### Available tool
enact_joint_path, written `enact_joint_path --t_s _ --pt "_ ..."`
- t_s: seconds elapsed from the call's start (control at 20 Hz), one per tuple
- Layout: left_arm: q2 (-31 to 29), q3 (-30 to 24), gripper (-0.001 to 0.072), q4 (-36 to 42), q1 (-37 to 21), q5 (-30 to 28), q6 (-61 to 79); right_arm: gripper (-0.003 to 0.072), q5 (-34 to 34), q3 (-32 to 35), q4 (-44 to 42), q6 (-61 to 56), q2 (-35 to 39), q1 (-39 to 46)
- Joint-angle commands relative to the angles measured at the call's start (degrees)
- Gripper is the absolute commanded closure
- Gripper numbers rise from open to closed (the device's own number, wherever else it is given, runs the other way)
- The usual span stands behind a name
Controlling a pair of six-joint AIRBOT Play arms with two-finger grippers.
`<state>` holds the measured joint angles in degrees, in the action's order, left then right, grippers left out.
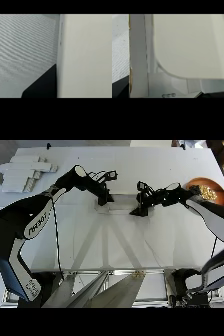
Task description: Fold the box and place the chain.
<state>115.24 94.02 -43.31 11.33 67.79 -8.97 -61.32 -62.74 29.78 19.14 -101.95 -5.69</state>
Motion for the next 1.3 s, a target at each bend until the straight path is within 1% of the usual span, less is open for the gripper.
enact_joint_path --t_s 0.0,0.55,0.6,0.65,0.7,0.75,1.25 --pt "0.0 0.0 0.0695 0.0 0.0 -0.1 0.0 -0.0004 -0.6 0.5 0.0 -0.2 0.0 0.2" --pt "0.0 0.0 0.0695 0.0 0.0 -0.1 0.0 -0.0002 -0.9 0.5 0.2 -0.2 0.0 0.5" --pt "0.0 0.0 0.0695 0.0 0.0 -0.1 0.0 0.0016 -0.9 0.5 0.1 -0.2 0.0 0.5" --pt "0.0 0.0 0.0695 0.0 0.0 -0.1 0.0 0.0099 -0.8 0.5 0.0 -0.2 0.0 0.5" --pt "0.0 0.0 0.0695 0.0 0.0 -0.1 0.0 0.0246 -0.8 0.5 0.0 -0.2 0.0 0.5" --pt "0.0 0.0 0.0695 0.0 0.0 -0.1 0.0 0.0344 -0.8 0.5 0.1 -0.2 0.0 0.5" --pt "0.0 0.0 0.0695 0.0 0.0 -0.1 0.0 0.0351 -0.9 0.5 0.1 -0.2 0.0 0.5"
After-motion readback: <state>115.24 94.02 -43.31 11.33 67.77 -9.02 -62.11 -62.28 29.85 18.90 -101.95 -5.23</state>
